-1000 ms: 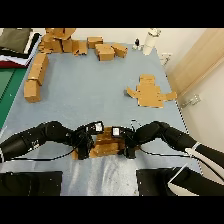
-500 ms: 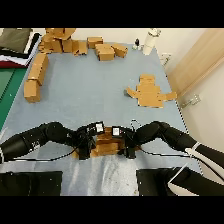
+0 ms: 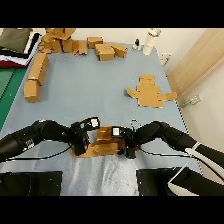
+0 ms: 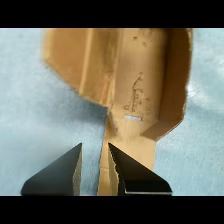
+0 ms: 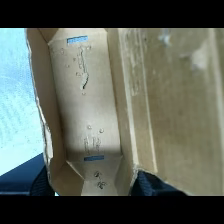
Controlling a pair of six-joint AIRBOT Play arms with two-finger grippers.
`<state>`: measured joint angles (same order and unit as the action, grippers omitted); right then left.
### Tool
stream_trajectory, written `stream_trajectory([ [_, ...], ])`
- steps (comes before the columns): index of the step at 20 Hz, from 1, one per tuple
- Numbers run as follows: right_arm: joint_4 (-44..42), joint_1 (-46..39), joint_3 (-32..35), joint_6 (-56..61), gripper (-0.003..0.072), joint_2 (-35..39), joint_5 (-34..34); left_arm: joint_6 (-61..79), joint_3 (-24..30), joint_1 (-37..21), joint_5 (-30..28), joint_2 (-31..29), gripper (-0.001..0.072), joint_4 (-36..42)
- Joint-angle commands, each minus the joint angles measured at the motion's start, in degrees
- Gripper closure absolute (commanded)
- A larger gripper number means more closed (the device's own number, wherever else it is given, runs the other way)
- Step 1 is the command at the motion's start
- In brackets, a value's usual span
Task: Fold the box.
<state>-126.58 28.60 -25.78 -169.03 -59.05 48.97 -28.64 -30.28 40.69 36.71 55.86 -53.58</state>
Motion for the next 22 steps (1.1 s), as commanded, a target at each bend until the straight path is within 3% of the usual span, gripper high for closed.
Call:
stream_trajectory([
  [1, 0.15, 0.04, 0.02, 0.00, 0.0116, -0.02, -0.02, -2.89, -0.02, -1.84, 1.97, -3.56, 0.0444, -3.50],
  [3, 0.15, 0.04, 0.02, 0.00, 0.0116, -0.04, -0.02, -2.86, -0.02, -1.84, 3.04, -5.07, 0.0442, -3.54],
  [4, 0.15, 0.04, 0.02, 0.00, 0.0116, -0.04, -0.02, -2.86, -0.02, -1.84, 4.13, -5.46, 0.0296, -3.54],
  [5, 0.15, 0.04, 0.02, -0.02, 0.0115, -0.04, -0.02, -2.91, -0.02, -1.84, 5.38, -5.53, 0.0211, -3.52],
  [12, 0.13, 0.04, 0.02, -0.02, 0.0119, -0.04, -1.60, -2.91, 0.07, -1.73, 9.05, -5.49, 0.0211, -3.48],
  [14, 0.15, 0.04, 0.02, -0.02, 0.0278, -0.04, -1.42, -2.91, 0.07, -1.70, 9.99, -5.49, 0.0211, -3.45],
  [22, 0.15, 0.04, 0.02, -0.02, 0.0277, -0.04, -1.38, -2.89, 0.11, 0.63, 10.10, -3.87, 0.0210, -3.17],
])
